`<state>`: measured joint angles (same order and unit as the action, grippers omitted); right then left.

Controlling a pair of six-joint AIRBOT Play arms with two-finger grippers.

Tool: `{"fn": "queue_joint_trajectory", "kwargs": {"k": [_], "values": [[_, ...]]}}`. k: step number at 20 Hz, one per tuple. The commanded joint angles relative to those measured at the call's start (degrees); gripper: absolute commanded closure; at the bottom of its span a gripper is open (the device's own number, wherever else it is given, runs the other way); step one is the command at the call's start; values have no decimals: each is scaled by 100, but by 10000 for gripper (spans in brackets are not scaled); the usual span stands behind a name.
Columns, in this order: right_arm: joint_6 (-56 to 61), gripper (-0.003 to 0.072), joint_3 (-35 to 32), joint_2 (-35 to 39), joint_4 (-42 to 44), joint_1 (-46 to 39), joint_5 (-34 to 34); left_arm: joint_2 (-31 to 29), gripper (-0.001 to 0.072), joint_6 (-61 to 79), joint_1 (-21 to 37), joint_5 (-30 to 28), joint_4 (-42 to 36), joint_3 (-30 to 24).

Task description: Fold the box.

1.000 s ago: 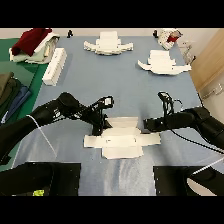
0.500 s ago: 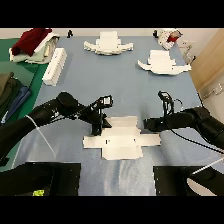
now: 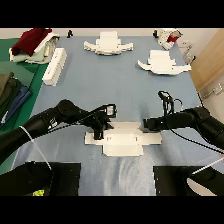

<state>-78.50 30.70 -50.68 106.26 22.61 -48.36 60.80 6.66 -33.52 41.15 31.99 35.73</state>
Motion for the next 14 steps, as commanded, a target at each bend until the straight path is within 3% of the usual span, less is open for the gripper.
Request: {"fn": "queue_joint_trajectory", "kwargs": {"k": [1, 6, 14], "values": [[2, 683, 7, 4, 0, 2, 17, -87, 702, 0, -273, -632, 57, -238], [2, 684, 7, 4, 0, 2, 15, -87, 702, -79, -328, -562, 57, -258], [0, 683, 7, 4, 0, 2, 24, -81, 698, -422, -328, 127, 59, -258]]}}
